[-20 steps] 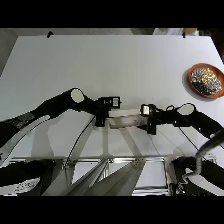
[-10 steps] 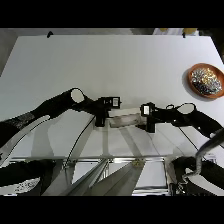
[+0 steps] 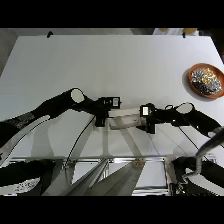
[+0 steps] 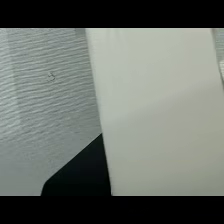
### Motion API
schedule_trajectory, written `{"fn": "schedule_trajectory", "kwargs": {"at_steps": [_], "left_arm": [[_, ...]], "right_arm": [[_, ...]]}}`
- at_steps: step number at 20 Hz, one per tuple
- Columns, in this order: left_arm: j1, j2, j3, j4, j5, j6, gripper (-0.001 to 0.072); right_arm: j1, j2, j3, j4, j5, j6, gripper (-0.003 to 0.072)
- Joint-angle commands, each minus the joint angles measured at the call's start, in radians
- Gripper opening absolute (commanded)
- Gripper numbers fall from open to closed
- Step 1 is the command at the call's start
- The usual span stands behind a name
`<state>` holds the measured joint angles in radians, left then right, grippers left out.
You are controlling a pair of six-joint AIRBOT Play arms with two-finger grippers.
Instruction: Fold the box and place the chain.
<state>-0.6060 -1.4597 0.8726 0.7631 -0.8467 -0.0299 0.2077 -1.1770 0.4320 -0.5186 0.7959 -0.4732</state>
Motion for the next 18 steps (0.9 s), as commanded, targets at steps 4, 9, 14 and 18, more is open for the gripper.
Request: {"fn": "schedule_trajectory", "kwargs": {"at_steps": [4,9,14,18], "left_arm": [[0.0,0.0,0.0,0.0,0.0,0.0,0.0012],[0.0,0.0,0.0,0.0,0.0,0.0,0.0012],[0.0,0.0,0.0,0.0,0.0,0.0,0.0012],[0.0,0.0,0.0,0.0,0.0,0.0,0.0012]], "right_arm": [[0.009,-0.027,0.001,0.032,0.024,-0.008,0.0641],[0.026,-0.055,0.001,0.029,0.026,-0.007,0.0634],[0.026,-0.077,0.0,0.026,0.025,-0.006,0.0531],[0.026,-0.095,0.0,0.026,0.014,-0.007,0.0441]]}}
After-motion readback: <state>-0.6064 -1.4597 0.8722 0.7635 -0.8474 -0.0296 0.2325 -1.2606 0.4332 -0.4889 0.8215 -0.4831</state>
